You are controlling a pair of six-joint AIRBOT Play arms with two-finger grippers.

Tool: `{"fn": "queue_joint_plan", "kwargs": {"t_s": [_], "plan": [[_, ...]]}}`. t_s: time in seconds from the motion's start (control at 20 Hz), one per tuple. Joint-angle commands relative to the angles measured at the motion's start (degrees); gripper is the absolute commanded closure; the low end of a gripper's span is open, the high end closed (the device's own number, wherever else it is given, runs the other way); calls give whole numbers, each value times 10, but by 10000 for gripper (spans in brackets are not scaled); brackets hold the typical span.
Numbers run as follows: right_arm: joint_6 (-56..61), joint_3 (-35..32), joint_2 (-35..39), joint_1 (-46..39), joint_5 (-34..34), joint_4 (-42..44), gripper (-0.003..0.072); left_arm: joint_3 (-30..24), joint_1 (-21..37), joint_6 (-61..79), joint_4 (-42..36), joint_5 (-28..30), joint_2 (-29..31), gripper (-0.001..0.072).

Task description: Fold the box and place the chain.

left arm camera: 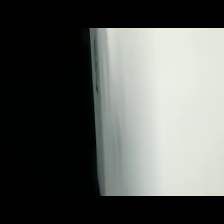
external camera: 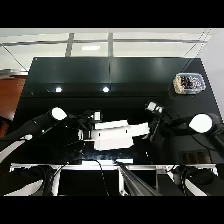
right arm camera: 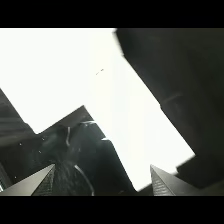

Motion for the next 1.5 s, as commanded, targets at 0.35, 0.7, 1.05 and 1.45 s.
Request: {"fn": "queue_joint_plan", "kwargs": {"t_s": [0.35, 0.7, 1.05, 1.45], "plan": [[-183, -52, -22, 102, -94, 10, -18, 34, 0, -1, 6, -94, -24, 676], [-208, -52, -56, 151, -136, 30, -17, 42, 0, -1, 6, -88, -32, 676], [-208, -52, -57, 151, -79, 51, -17, 42, 0, -1, 6, -83, -32, 677], [-212, -52, -82, 205, -126, 66, -17, 42, 0, -1, 6, -74, -32, 677]]}}
